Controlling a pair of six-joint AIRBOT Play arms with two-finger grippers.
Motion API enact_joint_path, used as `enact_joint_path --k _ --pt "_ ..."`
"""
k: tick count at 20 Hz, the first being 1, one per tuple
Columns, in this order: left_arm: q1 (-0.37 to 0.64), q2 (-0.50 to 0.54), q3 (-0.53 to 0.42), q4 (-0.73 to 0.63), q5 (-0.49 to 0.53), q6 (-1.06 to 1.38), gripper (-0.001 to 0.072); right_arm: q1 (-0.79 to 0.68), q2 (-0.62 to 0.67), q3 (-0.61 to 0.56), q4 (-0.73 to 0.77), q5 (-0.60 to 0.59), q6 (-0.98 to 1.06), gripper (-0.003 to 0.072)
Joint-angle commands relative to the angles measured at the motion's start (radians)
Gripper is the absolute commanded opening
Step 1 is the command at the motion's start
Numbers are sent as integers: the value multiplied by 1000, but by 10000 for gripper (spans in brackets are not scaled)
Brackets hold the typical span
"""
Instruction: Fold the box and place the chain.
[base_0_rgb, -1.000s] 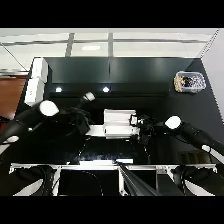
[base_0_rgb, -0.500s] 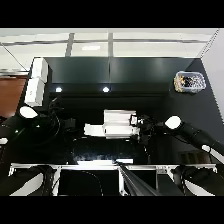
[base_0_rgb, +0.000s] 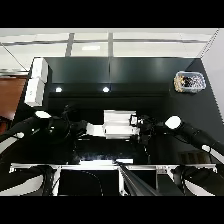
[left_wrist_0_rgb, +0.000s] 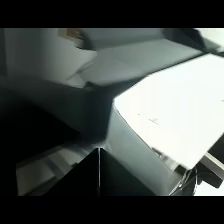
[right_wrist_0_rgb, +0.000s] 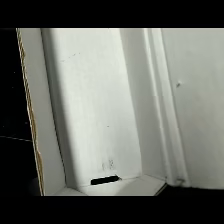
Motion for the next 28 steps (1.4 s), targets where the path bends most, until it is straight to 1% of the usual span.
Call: enact_joint_path --k 1,3,4,5,6,7,8,9,10,12,14,15,16,18,20,22,24,26,28 --pt "-37 -27 41 -110 -15 144 28 0 0 0 0 1 0 422" --pt "-36 -27 68 -98 -29 151 30 0 0 0 0 2 0 422" --pt "-36 -27 78 -98 -40 151 60 0 0 0 0 2 0 422" --pt "-36 -27 86 -97 -50 151 216 0 0 0 0 2 0 423" --pt "-36 -27 93 -96 -61 151 434 0 0 0 0 2 0 422" --pt "-37 -27 98 -97 -70 151 528 0 0 0 0 2 0 423" --pt "-39 -26 103 -99 -75 151 529 0 0 0 0 1 0 422" --pt "-45 -26 109 -100 -83 151 586 0 0 0 0 2 0 423" --pt "-55 -26 118 -99 -86 151 660 0 0 0 0 2 0 422" --pt "-95 -26 141 -93 -91 150 666 0 0 0 0 2 0 422" --pt "-156 -26 175 -54 -74 119 664 0 0 0 0 2 0 422" --pt "-188 -26 196 -11 -53 66 658 0 0 0 0 1 0 422" --pt "-222 -26 222 52 -30 -2 621 0 0 0 0 2 0 423" --pt "-279 -26 277 190 3 -155 621 0 0 0 0 2 0 422" --pt "-331 -26 322 257 16 -256 620 0 0 0 0 2 0 422" --pt "-365 -26 355 293 12 -330 619 0 0 0 0 2 0 422" --pt "-381 -26 372 298 13 -370 470 0 0 0 0 2 0 422" --pt "-389 -27 379 302 14 -396 465 0 0 0 0 2 0 422" --pt "-398 -27 379 352 21 -451 465 0 0 0 0 2 0 422"
